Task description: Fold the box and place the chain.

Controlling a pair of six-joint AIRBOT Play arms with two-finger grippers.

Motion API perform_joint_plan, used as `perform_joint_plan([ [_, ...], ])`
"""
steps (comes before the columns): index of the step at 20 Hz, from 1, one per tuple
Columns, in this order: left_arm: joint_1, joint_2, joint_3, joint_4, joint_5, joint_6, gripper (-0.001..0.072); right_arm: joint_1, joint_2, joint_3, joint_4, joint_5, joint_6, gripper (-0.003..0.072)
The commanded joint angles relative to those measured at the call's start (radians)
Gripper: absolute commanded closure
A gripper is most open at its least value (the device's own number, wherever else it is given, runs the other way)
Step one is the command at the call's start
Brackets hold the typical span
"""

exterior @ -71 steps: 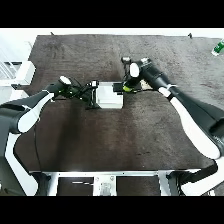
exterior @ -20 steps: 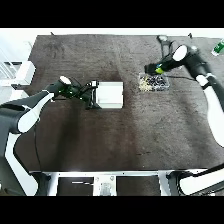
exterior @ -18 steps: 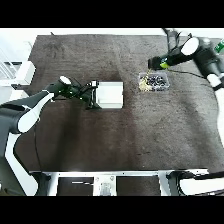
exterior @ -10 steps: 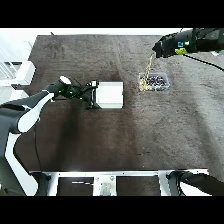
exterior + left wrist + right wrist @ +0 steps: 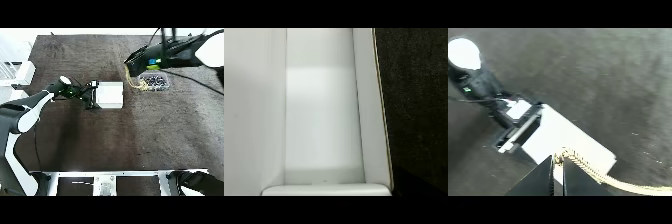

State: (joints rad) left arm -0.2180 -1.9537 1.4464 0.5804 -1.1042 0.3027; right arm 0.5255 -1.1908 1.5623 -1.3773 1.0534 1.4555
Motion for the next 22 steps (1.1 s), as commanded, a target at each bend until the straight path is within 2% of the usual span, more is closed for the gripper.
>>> perform_joint_plan([
  [1,0.0,0.0,0.0,0.0,0.0,0.0,0.0182,0.059,-0.055,-0.031,0.036,-0.067,0.002,0.0676],
  [7,0.0,0.0,0.0,0.0,0.0,0.0,0.0182,0.098,-0.247,-0.043,0.043,-0.115,0.002,0.0676],
  [12,0.0,0.0,0.0,0.0,0.0,0.0,0.0182,0.098,-0.344,-0.119,0.1,-0.224,0.002,0.0676],
  [16,0.0,0.0,0.0,0.0,0.0,0.0,0.0183,0.094,-0.416,-0.125,0.11,-0.263,0.003,0.0673],
  [17,0.0,0.0,0.0,0.0,0.0,0.0,0.0182,0.087,-0.417,-0.125,0.11,-0.268,0.002,0.0572],
  [18,0.0,0.0,0.0,0.0,0.0,0.0,0.0182,0.08,-0.413,-0.125,0.109,-0.261,0.002,0.039],
  [19,0.0,0.0,0.0,0.0,0.0,0.0,0.0182,0.069,-0.402,-0.124,0.101,-0.236,0.002,0.035],
  [20,0.0,0.0,0.0,0.001,0.0,0.0,0.0183,0.054,-0.388,-0.124,0.085,-0.186,0.002,0.0394],
  [22,0.0,0.0,0.0,0.001,0.0,0.0,0.0182,0.009,-0.346,-0.135,0.052,-0.108,0.002,0.0404],
])
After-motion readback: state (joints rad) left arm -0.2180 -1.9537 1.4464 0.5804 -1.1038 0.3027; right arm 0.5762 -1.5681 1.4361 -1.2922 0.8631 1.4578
